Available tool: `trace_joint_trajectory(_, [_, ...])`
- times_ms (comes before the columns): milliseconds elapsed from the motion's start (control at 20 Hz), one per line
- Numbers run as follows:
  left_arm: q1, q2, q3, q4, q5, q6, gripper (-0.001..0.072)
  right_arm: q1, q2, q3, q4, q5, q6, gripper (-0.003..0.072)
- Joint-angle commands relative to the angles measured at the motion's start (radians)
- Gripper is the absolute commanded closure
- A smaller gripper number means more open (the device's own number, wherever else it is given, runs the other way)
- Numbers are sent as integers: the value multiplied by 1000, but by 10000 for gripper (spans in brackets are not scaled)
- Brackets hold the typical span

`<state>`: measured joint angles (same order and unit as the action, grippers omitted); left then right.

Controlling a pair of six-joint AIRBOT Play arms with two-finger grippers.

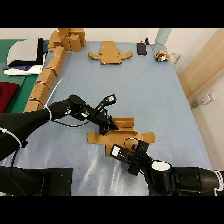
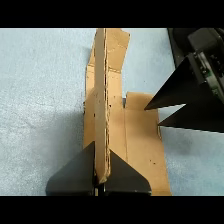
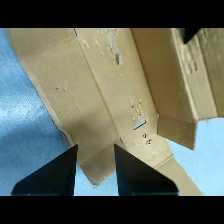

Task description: Fold the box.

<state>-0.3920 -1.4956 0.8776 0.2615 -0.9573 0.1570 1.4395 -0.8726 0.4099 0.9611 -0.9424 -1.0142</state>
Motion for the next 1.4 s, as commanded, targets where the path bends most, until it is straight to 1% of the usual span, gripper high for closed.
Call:
trace_joint_trajectory(0, [0, 0, 0, 0, 0, 0, 695, 1, 5, -2, 110, 7, -97, 326])
trace_joint_trajectory(100, [0, 0, 0, 0, 0, 0, 694, 1, 5, -2, 185, 44, -153, 326])
trace_joint_trajectory(150, [0, 0, 0, 0, 0, 0, 695, 1, 5, -2, 182, 57, -156, 325])
trace_joint_trajectory(350, [0, 0, 0, 0, 0, 0, 695, -8, 4, -10, 97, 64, -155, 326])
trace_joint_trajectory(550, [0, 0, 0, 0, 0, 0, 695, -67, -9, -42, 76, 75, -155, 326])
trace_joint_trajectory(750, [0, 0, 0, 0, 0, 0, 695, -75, 1, -31, 18, 81, -154, 326])
trace_joint_trajectory(1050, [0, 0, 0, 0, 0, 0, 694, -75, 77, -4, 6, 88, -154, 326])
trace_joint_trajectory(1350, [0, 0, 0, 0, 0, 0, 695, -75, 76, -4, -12, 82, -153, 325])
